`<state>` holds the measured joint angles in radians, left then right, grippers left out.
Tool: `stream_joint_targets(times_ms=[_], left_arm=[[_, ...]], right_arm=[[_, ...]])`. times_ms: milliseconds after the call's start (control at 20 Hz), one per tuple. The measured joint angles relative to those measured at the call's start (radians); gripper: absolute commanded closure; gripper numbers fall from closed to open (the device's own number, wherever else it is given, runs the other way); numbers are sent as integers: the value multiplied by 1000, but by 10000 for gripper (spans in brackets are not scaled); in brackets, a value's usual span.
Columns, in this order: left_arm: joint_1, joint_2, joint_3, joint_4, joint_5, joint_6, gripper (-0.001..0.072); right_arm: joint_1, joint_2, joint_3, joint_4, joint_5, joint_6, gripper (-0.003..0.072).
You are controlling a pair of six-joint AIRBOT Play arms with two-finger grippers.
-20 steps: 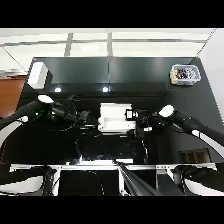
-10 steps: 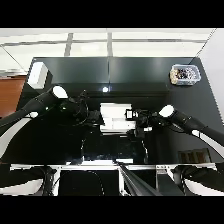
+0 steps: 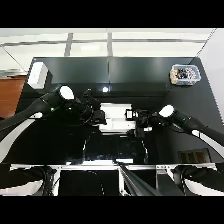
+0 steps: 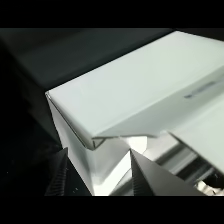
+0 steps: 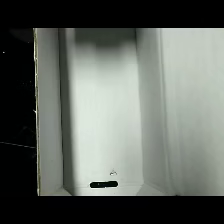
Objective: Fold the box and place the chain.
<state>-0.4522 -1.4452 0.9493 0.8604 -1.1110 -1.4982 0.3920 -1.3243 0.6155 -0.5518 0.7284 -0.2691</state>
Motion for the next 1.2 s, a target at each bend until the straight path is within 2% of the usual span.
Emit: stream_joint_targets(times_ms=[250, 500, 800, 1200], left_arm=[[-74, 0, 16, 144, 37, -172, 268], [-174, -6, 60, 344, 61, -380, 269], [-292, -64, 164, 579, -26, -586, 268], [-328, -80, 191, 661, -48, -819, 271]], right_arm=[[0, 0, 0, 0, 0, 0, 450], [0, 0, 0, 0, 0, 0, 450], [0, 0, 0, 0, 0, 0, 450], [0, 0, 0, 0, 0, 0, 451]])
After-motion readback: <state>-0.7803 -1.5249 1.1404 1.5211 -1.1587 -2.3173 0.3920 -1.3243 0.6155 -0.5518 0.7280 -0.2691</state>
